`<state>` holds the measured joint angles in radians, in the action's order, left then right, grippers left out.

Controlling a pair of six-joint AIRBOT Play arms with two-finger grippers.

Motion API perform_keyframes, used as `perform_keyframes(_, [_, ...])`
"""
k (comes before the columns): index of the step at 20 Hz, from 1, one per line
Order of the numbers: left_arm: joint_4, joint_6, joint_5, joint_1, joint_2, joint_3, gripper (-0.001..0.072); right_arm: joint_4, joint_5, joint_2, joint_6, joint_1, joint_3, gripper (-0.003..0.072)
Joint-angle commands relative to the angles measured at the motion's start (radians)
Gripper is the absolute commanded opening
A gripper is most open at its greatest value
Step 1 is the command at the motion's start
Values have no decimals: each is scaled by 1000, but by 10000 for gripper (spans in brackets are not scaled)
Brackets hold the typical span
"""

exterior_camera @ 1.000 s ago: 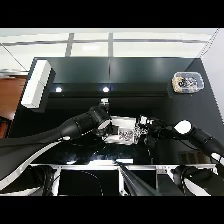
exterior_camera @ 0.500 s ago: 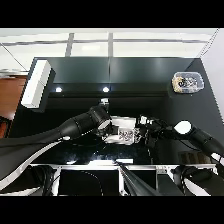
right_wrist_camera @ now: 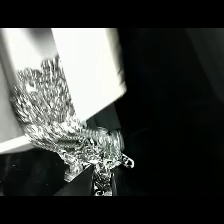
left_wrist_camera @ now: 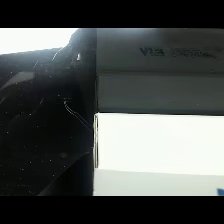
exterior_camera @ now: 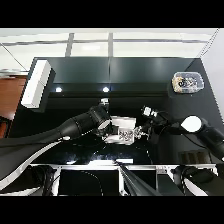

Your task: Fold the box and place the chain.

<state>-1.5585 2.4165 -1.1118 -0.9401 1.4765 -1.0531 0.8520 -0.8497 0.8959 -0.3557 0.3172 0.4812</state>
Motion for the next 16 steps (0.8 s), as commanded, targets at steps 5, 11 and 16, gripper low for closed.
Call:
perform_keyframes(5, [0, 0, 0, 1, 0, 0, 31, 117, -312, -113, -346, -13, 236, 14])
perform_keyframes(11, [0, 0, 1, 1, 0, 0, 31, 67, -559, -126, -390, -47, 423, 14])
perform_keyframes(16, [0, 0, 0, 1, 0, 0, 31, -154, -560, -126, -401, -47, 533, 14])
